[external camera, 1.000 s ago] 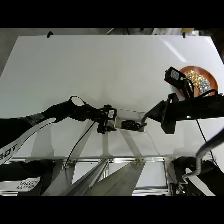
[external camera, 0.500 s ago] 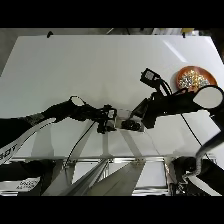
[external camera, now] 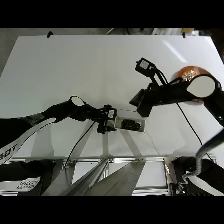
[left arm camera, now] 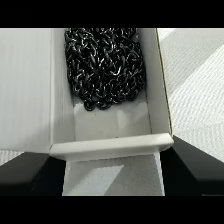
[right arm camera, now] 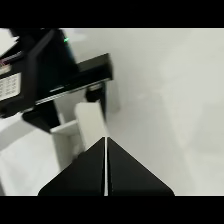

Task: Fold the box and place the chain.

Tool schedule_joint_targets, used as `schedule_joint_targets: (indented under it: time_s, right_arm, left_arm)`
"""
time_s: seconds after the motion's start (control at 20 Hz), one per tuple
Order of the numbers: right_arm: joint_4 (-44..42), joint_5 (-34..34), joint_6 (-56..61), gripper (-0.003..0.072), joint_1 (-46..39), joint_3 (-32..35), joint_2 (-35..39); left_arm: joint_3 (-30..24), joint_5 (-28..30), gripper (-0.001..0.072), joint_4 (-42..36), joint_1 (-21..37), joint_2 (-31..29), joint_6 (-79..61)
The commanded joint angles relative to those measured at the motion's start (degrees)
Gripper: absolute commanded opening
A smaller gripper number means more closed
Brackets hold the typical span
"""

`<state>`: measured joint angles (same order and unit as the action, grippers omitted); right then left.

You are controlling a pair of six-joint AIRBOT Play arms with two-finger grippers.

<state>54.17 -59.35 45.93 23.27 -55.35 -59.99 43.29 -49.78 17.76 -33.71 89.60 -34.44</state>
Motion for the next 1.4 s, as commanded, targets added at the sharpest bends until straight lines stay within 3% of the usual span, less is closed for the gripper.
schedule_joint_targets:
  time_s: [0.0, 0.15, 0.55, 0.65, 0.85, 1.25, 1.35]
  right_arm:
    - [6.86, 2.12, 3.54, 0.0014, 0.07, -3.19, -5.14]
    - [8.59, -1.05, 3.67, 0.0014, 0.04, -3.15, -8.79]
    - [7.21, -3.30, 3.50, 0.0017, 1.05, 3.80, -8.70]
    - [7.06, -3.63, 3.21, 0.0083, 2.54, 5.68, -8.70]
    - [7.04, -3.63, 2.84, 0.0122, 5.57, 6.99, -8.46]
    - [6.80, -2.56, -2.95, 0.0123, 6.43, 8.68, -1.46]
    - [6.78, -3.43, -2.95, 0.0187, 6.45, 9.51, -1.31]
  left_arm:
    - [0.04, 0.02, 0.0169, 0.02, 0.04, -0.04, -0.02]
    - [0.04, 0.00, 0.0169, 0.02, 0.04, -0.04, 0.00]
    - [0.04, 0.00, 0.0169, 0.00, 0.04, -0.04, 0.00]
    - [0.04, 0.00, 0.0169, 0.02, 0.04, -0.04, -0.02]
    - [0.04, 0.02, 0.0169, 0.02, 0.04, -0.04, -0.02]
    - [0.04, 0.00, 0.0169, 0.02, 0.04, -0.04, 0.00]
    - [0.04, 0.00, 0.0169, 0.02, 0.04, -0.04, 0.00]
